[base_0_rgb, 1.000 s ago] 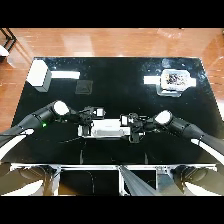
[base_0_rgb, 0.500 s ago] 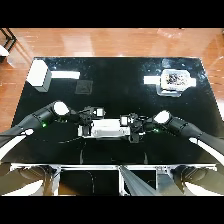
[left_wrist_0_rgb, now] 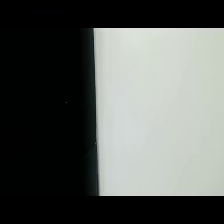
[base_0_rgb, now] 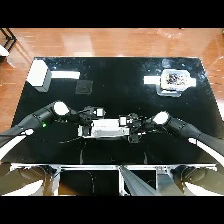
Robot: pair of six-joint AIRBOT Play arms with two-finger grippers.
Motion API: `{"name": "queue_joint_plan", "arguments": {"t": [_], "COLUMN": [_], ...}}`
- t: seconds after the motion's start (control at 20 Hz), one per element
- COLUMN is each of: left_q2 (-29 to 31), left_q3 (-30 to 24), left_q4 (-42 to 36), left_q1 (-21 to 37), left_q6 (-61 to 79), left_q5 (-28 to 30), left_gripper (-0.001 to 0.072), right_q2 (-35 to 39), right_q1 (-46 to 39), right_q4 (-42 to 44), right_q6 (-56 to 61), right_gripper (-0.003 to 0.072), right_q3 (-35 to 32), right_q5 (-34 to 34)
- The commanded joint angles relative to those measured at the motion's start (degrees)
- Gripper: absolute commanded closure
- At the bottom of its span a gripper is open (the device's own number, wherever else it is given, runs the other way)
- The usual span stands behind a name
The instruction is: Fold the box and place the chain.
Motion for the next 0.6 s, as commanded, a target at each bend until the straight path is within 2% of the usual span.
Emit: {"name": "queue_joint_plan", "arguments": {"t": [0.0, 0.25, 0.3, 0.35, 0.55], "left_q2": [-0.04, -0.04, -0.04, -0.04, -0.04], "left_q3": [0.02, 0.02, 0.02, 0.02, 0.02], "left_q4": [0.04, 0.04, 0.04, 0.04, 0.02], "left_q1": [0.0, 0.0, 0.0, 0.0, 0.0], "left_q6": [0.02, 0.02, 0.02, 0.02, 0.0], "left_q5": [0.02, 0.02, 0.02, 0.02, 0.0], "left_gripper": [0.0683, 0.0683, 0.0683, 0.0683, 0.0683], "right_q2": [-0.02, -0.02, -0.02, -0.07, -0.13], "right_q1": [0.11, 0.11, 0.31, 0.57, 1.31], "right_q4": [-0.26, -0.35, -0.42, -0.92, -1.99], "right_q6": [0.26, 0.24, 0.26, 0.28, 0.68], "right_gripper": [-0.0005, -0.0002, 0.0089, 0.0118, 0.012], "right_q3": [0.04, 0.04, 0.04, 0.04, 0.04], "right_q5": [-0.2, -0.2, -0.22, -0.22, -0.59]}}
